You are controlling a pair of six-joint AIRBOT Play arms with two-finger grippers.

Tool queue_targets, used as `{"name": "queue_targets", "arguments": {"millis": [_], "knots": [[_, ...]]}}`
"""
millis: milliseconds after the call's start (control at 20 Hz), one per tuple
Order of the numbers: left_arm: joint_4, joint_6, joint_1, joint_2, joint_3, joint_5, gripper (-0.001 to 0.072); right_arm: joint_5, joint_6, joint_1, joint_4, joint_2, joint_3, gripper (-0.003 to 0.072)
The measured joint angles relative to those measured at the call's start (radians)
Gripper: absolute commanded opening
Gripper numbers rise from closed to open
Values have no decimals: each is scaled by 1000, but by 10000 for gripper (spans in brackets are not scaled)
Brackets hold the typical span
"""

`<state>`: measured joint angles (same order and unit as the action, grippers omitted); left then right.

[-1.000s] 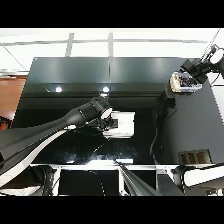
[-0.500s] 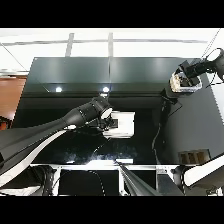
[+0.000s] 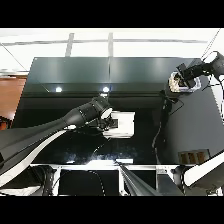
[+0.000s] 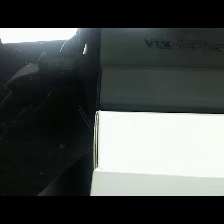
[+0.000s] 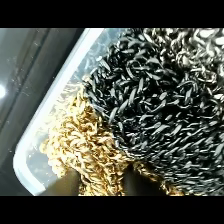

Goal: Fold the box and place the chain.

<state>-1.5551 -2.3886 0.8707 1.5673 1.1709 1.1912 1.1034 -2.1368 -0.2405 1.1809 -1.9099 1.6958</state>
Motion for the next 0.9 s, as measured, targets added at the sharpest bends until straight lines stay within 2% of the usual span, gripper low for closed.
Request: {"name": "queue_targets", "arguments": {"millis": [200,400,600,900], "knots": [[0,0,0,0,0,0,27,32,103,-1,-4,5,0,5],[0,0,0,0,0,0,27,55,280,-2,-6,66,1,4],[0,0,0,0,0,0,27,53,446,-2,-14,187,1,4],[0,0,0,0,0,0,27,-21,563,-11,-47,406,1,4]]}}
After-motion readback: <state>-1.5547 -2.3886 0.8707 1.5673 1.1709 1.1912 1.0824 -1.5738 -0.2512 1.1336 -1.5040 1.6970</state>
